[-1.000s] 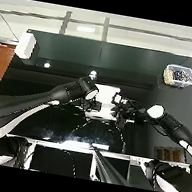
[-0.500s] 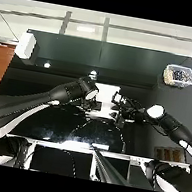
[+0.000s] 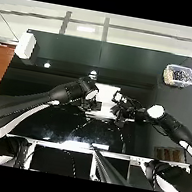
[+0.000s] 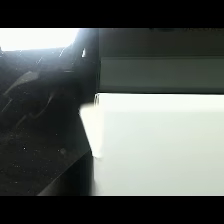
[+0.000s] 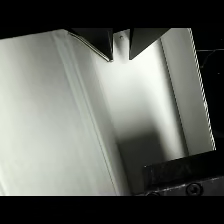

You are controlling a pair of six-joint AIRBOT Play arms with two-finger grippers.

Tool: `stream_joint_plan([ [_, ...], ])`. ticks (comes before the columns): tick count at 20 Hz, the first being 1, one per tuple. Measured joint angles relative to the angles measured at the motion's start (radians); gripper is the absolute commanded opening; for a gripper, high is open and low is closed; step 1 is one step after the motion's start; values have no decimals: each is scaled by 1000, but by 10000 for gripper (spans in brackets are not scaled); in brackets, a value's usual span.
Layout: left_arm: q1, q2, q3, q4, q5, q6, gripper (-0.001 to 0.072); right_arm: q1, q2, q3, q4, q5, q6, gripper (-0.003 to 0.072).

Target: Fold the box and place the chain.

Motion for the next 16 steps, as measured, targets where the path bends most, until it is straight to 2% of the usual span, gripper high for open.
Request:
stream_joint_plan([
  [1, 0, 0, 0, 0, 0, 1, 30, -10, 20, 1, -17, 9, 51, 12],
  [5, 0, 0, 0, -4, 0, 2, 30, -133, 146, 3, -158, 125, 315, 12],
  [9, 0, 0, 0, -3, -1, 2, 30, -383, 235, 0, -291, 256, 705, 11],
  [12, 0, 0, 0, -2, -2, 2, 30, -560, 247, -19, -316, 296, 977, 10],
  [16, 0, 0, 0, 0, -2, 2, 30, -640, 161, -35, -329, 365, 1115, 11],
])
